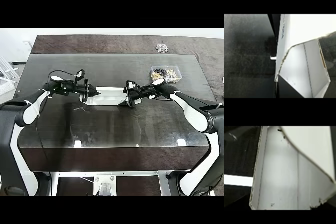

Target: Fold the box and place the chain.

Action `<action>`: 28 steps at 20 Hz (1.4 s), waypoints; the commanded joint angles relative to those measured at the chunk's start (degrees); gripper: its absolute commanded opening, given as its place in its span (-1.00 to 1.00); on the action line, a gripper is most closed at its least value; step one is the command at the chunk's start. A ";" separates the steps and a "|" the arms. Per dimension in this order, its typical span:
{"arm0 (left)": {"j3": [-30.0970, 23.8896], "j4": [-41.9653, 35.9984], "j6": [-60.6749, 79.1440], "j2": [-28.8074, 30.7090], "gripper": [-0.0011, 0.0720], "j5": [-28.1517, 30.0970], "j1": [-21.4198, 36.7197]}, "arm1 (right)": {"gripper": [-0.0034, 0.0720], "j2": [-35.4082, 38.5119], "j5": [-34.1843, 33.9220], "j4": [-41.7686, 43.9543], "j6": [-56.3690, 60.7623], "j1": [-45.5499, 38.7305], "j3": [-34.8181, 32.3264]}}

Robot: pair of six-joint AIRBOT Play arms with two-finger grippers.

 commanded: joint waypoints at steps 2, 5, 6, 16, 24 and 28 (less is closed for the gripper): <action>0.02 0.02 0.00 0.04 -0.91 0.00 0.02 | 0.76 -0.02 0.15 -0.15 0.00 0.00 0.04; 0.02 0.02 0.00 0.04 -0.91 0.00 0.02 | 0.79 -0.02 0.48 -0.13 0.00 0.00 0.04; 0.02 0.02 0.00 0.04 -0.91 0.00 0.02 | 0.79 -0.02 0.57 -0.13 0.00 -0.02 0.04; 0.02 0.02 0.00 0.04 -0.91 0.02 0.02 | 0.79 -0.39 2.89 3.32 1.66 -1.66 0.07; 0.00 0.02 0.00 0.04 -0.91 0.02 0.02 | 0.79 -3.08 4.96 3.26 4.74 -1.66 2.43; 0.02 0.02 0.00 0.04 -0.91 0.02 0.02 | 0.79 -4.09 5.81 3.23 6.19 -1.66 3.91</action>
